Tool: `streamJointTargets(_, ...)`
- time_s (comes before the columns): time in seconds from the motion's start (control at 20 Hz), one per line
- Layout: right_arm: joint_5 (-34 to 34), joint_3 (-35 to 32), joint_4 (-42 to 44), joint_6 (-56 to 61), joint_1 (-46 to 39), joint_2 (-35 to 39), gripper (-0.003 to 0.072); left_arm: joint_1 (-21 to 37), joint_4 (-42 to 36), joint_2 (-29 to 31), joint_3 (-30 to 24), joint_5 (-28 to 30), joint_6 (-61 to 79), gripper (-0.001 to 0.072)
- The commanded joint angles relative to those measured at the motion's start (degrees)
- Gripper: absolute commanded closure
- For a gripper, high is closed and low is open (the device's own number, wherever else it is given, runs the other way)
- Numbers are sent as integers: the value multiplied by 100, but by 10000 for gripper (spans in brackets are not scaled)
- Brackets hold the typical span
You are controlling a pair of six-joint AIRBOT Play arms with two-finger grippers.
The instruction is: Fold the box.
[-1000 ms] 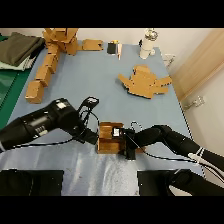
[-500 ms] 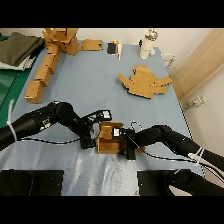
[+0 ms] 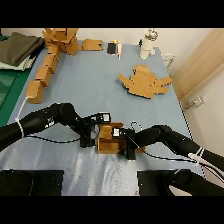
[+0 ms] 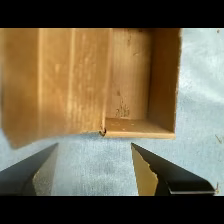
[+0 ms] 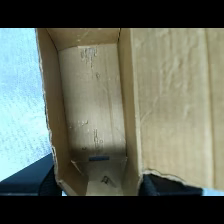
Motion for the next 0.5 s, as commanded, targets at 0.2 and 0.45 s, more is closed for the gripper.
streamJointTargets(0.2, 0, 4, 0, 2, 2, -4, 185, 817, -2181, -11, -1027, -85, 3340, 15)
streamJointTargets(0.45, 2, 4, 0, 2, 2, -4, 185, 726, -2280, -11, -1213, 260, 3606, 15)
